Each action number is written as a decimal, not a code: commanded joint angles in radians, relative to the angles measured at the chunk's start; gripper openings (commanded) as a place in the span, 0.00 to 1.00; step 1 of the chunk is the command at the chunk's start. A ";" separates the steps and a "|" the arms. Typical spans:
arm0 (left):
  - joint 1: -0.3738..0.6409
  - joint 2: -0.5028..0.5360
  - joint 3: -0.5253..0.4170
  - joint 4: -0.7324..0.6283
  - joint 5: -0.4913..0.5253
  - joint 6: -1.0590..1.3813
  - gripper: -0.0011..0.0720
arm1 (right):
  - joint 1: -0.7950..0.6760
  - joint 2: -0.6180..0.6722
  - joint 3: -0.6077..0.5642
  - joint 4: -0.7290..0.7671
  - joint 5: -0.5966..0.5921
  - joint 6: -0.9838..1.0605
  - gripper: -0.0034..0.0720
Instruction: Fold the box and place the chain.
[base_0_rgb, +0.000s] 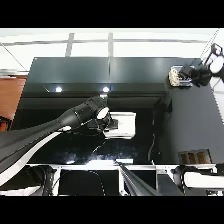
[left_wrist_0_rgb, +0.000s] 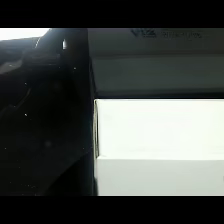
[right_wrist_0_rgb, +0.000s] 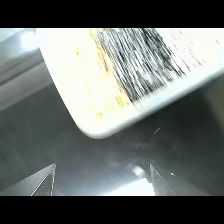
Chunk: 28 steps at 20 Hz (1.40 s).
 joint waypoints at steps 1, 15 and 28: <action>0.001 0.000 0.000 -0.013 0.001 0.001 0.06 | -0.045 -0.274 0.375 0.108 0.286 0.152 0.87; 0.001 0.000 0.000 -0.013 0.000 0.001 0.06 | -0.082 -0.457 0.454 0.238 0.186 0.254 0.86; 0.001 0.000 0.000 -0.013 0.013 0.001 0.06 | -0.118 -0.372 0.502 0.419 0.255 -0.069 0.06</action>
